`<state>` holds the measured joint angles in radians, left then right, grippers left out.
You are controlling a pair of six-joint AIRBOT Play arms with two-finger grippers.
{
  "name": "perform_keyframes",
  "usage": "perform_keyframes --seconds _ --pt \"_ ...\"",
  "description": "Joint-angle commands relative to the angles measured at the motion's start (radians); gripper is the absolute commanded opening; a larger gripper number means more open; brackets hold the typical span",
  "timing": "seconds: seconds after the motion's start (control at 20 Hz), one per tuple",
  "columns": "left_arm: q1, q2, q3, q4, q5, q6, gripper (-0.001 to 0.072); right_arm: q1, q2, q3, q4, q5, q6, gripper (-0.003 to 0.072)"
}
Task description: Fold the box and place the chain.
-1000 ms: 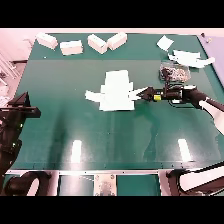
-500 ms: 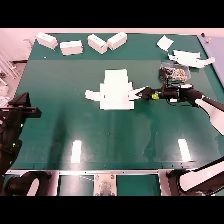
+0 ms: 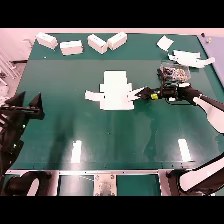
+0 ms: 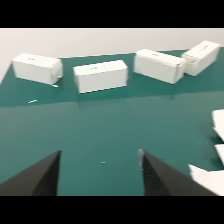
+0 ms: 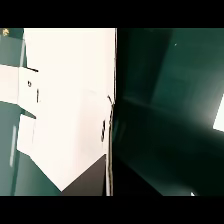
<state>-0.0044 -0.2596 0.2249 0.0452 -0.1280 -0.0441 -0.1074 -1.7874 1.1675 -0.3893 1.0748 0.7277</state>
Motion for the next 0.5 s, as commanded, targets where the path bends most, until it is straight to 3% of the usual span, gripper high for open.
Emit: perform_keyframes --seconds 0.0,0.15,0.45 --pt "-0.001 -0.032 0.018 -0.001 -0.123 -0.041 0.0528 0.000 -0.002 0.002 -0.006 -0.009 0.001 0.0012" --pt "-0.001 -0.214 0.120 0.016 -0.200 -0.060 0.0528 0.000 -0.002 0.002 -0.007 -0.009 0.002 0.0012" --pt "-0.001 -0.827 0.509 0.241 -0.580 -0.307 0.0529 0.000 -0.002 0.002 -0.007 -0.009 0.001 0.0012"
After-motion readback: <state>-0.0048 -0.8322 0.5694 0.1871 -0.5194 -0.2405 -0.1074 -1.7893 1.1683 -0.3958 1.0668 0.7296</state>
